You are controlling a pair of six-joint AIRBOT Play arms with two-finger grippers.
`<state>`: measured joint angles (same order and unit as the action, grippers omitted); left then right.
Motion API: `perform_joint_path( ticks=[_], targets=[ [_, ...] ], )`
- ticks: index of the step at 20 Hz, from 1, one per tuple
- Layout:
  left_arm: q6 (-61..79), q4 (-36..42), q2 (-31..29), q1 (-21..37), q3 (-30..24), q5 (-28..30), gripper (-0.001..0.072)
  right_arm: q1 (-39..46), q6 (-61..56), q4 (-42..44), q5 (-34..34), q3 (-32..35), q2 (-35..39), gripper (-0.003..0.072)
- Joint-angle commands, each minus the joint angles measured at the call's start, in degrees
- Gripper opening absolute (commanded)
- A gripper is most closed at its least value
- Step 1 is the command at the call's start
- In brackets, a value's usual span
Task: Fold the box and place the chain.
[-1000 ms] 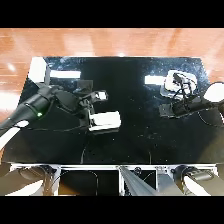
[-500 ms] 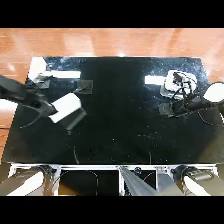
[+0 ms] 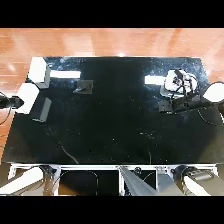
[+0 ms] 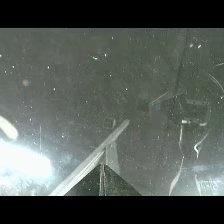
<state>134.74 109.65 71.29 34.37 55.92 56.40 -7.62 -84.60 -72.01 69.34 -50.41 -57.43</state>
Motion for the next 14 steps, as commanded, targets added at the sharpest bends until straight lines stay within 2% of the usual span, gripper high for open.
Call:
perform_joint_path(
  ticks=[1,6,14],
  targets=[
    [-0.4,0.3,4.8,1.6,2.6,-5.3,0.0019,0.0,-0.3,0.2,-0.6,0.0,0.0,0.0035],
    [-0.5,0.9,9.4,0.0,6.0,-6.1,0.0019,0.0,-0.9,0.4,-0.6,0.0,0.0,0.0035],
    [-0.4,0.9,10.5,-2.0,6.2,-6.5,0.002,0.0,-2.0,0.4,-0.4,0.0,0.0,0.0035]
  ],
)
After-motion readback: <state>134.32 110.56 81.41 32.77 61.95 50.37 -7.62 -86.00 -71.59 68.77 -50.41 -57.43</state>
